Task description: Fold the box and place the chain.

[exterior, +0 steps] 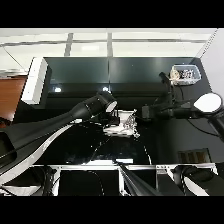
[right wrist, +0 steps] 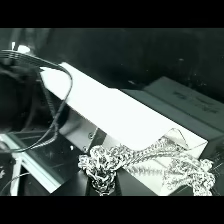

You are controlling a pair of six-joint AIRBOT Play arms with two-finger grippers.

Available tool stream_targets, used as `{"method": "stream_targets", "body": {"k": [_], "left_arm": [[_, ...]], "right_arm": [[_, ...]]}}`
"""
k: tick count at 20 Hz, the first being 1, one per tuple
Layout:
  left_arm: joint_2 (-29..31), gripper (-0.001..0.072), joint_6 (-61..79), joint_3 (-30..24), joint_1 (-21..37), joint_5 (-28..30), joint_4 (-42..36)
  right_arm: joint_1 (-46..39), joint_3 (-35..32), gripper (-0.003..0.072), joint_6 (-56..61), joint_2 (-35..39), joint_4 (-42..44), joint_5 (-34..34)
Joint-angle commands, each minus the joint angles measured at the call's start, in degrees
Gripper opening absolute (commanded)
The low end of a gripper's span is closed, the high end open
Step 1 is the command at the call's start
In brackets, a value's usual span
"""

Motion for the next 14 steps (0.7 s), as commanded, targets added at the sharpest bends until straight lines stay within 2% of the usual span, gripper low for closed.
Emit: {"method": "stream_targets", "body": {"k": [1, 6, 12, 14], "left_arm": [[0.0, 0.0026, 0.0, 0.0, 0.1, 0.0, 0.0], [0.0, 0.0026, 0.0, 0.0, 0.1, 0.0, 0.0], [0.0, 0.0026, 0.0, 0.0, 0.1, 0.0, 0.0], [0.0, 0.0026, 0.0, 0.0, 0.1, 0.0, 0.0]], "right_arm": [[3.4, -2.6, 0.0016, 1.1, 0.0, -0.4, -5.6], [3.5, -1.9, 0.0016, 0.9, 0.0, 0.7, -5.1], [3.5, 7.8, 0.0015, -1.4, 0.2, 0.0, 0.2], [3.5, 8.5, 0.0015, -1.4, 0.2, -0.1, 0.9]]}}
